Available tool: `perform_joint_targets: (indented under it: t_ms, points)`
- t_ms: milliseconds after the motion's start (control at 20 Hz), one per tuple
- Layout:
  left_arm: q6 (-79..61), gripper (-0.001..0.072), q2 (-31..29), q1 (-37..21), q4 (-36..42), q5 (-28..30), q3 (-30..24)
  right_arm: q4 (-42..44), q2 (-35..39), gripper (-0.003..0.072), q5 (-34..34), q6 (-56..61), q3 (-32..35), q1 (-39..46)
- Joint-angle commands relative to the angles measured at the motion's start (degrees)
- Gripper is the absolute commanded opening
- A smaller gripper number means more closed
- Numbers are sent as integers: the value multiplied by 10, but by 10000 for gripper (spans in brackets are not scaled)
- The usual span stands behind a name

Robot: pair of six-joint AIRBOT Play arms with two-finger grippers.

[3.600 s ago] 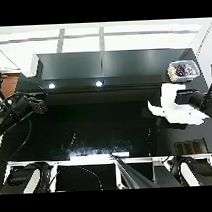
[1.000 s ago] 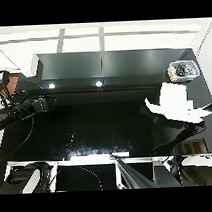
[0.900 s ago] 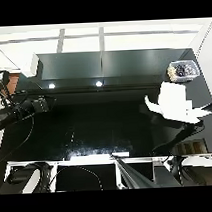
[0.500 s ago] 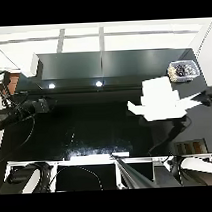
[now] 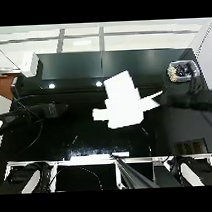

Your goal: Fold the box and place the chain.

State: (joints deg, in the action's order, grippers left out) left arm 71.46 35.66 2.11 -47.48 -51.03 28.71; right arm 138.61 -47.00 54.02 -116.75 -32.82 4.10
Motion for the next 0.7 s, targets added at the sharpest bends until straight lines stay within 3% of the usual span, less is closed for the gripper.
perform_joint_targets:
  t_ms: [0, 250, 500, 650]
  points:
    - [-17, 695, 7, 14, 61, 0, -32, 9, 65, 25, -131, 40, 97, -127]
    - [-57, 696, 84, 14, 137, -26, -50, 8, 65, 24, -187, 48, 121, -200]
    - [-214, 700, 243, 20, 293, -63, -42, 7, 65, 24, -174, 52, 121, -203]
    - [-267, 700, 334, 37, 317, -52, -5, 7, 65, 25, -163, 52, 121, -203]
